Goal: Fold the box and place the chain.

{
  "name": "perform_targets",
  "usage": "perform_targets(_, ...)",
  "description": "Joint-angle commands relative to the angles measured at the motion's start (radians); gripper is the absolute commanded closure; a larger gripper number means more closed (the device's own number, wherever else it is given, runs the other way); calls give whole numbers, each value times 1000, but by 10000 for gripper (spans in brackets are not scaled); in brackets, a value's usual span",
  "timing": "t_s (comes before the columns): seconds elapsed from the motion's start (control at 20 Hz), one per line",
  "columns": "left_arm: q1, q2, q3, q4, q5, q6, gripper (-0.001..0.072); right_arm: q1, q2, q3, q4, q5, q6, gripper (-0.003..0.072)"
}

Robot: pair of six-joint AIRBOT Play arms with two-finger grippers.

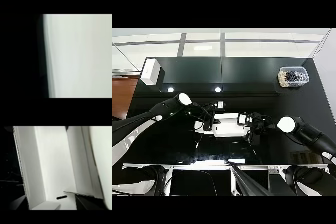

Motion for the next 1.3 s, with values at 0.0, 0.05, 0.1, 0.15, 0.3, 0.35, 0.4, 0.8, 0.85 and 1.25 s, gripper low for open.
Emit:
perform_targets(0.0,0,0,0,1,-1,4,684,-28,17,2,-35,27,27,6)
perform_targets(0.05,0,0,0,1,0,4,684,-27,17,2,-35,23,26,6)
perform_targets(0.1,0,0,0,1,0,4,684,-28,17,2,-34,20,26,6)
perform_targets(0.15,0,0,0,1,-1,4,684,-28,17,2,-34,21,27,7)
perform_targets(0.3,0,0,0,1,0,5,684,-28,17,2,-40,-15,49,6)
perform_targets(0.35,0,0,0,1,-1,5,684,-28,17,2,-37,-36,48,6)
perform_targets(0.4,0,0,0,1,-1,4,684,-28,17,2,-37,-49,47,6)
perform_targets(0.8,0,0,0,1,-1,5,684,-28,16,2,-18,-117,-2,6)
perform_targets(0.85,0,0,0,1,0,5,684,-28,14,2,-2,-117,-2,6)
perform_targets(1.25,0,1,0,1,0,5,684,-126,-59,2,315,5,-319,6)
